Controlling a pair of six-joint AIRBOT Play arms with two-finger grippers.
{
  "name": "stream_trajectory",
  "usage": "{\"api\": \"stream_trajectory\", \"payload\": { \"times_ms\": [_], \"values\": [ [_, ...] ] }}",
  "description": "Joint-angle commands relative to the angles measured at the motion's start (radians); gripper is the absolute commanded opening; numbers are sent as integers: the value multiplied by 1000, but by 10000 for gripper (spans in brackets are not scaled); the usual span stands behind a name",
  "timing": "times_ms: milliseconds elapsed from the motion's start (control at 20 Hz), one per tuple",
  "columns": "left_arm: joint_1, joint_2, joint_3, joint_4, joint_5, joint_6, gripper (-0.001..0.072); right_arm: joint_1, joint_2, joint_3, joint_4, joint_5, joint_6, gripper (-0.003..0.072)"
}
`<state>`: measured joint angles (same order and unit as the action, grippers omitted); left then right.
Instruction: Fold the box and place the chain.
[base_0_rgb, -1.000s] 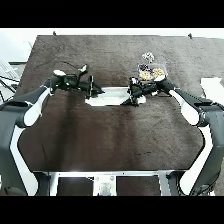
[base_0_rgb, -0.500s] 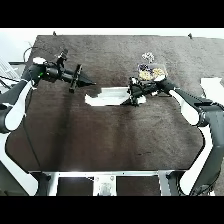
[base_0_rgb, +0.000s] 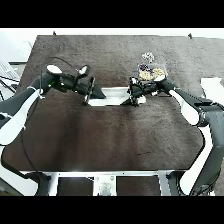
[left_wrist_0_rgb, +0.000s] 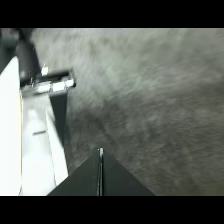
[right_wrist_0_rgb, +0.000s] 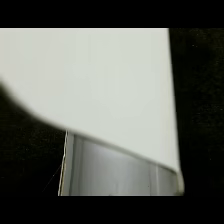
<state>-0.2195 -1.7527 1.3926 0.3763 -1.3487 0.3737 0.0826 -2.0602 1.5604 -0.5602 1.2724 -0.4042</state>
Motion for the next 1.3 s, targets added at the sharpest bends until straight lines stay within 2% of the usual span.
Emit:
{"api": "stream_trajectory", "payload": {
  "times_ms": [0, 150, 500, 750, 1050, 1250],
  "values": [
    [-23, -1, -54, -43, 205, -91, 17, 1, 0, 0, 0, 0, 0, 496],
    [-23, -45, -4, -50, 288, -112, 17, 1, 0, 0, 0, 0, 0, 496],
    [-23, -164, 178, -39, 383, -184, 17, 1, 0, 0, 0, 1, 0, 496],
    [-23, -179, 183, -40, 469, -190, 17, 1, 0, 0, 0, 0, 0, 496],
    [-23, -179, 179, -16, 484, -211, 17, 1, 0, 0, 0, 0, 0, 496],
    [-44, -214, 180, 29, 458, -229, 16, 1, 0, 0, 0, 0, 0, 496]
  ]
}}
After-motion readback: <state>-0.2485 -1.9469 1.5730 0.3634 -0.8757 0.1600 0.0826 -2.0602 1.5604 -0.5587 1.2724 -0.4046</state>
